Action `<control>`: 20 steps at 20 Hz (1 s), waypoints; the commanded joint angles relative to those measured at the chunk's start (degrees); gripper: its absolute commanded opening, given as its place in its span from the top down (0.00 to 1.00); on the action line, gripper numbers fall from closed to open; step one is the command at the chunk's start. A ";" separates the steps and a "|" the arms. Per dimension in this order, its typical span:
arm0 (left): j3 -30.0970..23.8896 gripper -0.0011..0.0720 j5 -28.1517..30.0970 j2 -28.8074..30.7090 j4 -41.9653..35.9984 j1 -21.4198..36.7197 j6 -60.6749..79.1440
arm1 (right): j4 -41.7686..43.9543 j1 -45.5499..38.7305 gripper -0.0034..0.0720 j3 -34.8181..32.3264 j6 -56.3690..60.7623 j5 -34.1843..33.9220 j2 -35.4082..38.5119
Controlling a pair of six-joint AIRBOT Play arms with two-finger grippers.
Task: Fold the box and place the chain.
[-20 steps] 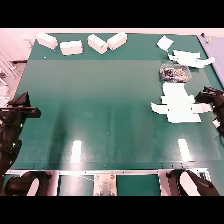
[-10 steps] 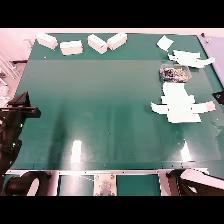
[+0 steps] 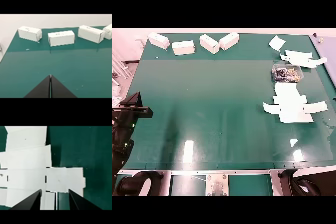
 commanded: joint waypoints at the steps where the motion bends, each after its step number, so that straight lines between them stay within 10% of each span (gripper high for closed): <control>1: -0.02 0.96 -0.02 0.04 0.00 -0.04 0.02 | -3.02 -0.22 0.40 10.12 1.62 5.99 -8.70; 20: -0.02 0.96 0.00 0.04 0.00 -0.04 0.02 | -0.42 4.57 0.38 12.39 -0.42 12.48 -20.68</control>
